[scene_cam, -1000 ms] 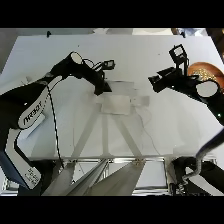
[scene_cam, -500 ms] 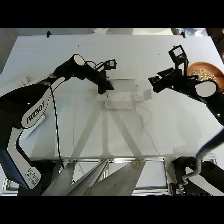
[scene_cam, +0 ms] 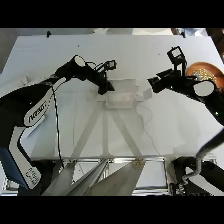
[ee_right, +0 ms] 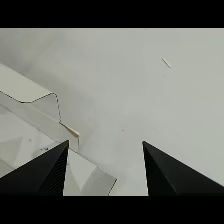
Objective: Fold the box and place the chain.
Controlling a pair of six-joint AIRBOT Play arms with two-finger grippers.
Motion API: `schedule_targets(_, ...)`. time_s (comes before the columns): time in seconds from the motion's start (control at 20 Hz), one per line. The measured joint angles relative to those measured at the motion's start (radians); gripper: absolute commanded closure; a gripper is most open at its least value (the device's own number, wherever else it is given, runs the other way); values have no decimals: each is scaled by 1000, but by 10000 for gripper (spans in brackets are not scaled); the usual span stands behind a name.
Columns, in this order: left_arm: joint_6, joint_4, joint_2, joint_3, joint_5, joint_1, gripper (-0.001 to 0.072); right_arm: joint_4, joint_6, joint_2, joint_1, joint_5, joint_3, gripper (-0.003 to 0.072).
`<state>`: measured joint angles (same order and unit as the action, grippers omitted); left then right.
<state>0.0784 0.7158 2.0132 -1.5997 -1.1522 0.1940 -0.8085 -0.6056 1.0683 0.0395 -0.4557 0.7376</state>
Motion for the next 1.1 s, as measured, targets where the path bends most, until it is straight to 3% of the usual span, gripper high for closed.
schedule_targets(0.2,0,3,3,0,-8,0,700,0,1,0,0,-11,0,160)
schedule_targets(0.25,0,4,3,0,-11,0,700,0,10,0,0,-24,1,88)
schedule_targets(0.35,0,6,3,0,-17,0,700,0,60,0,0,-77,6,22)
schedule_targets(0.75,0,9,4,1,-27,0,700,29,212,-71,0,-425,33,-3)
schedule_targets(1.1,0,10,4,1,-27,0,700,72,237,-192,0,-504,34,-3)
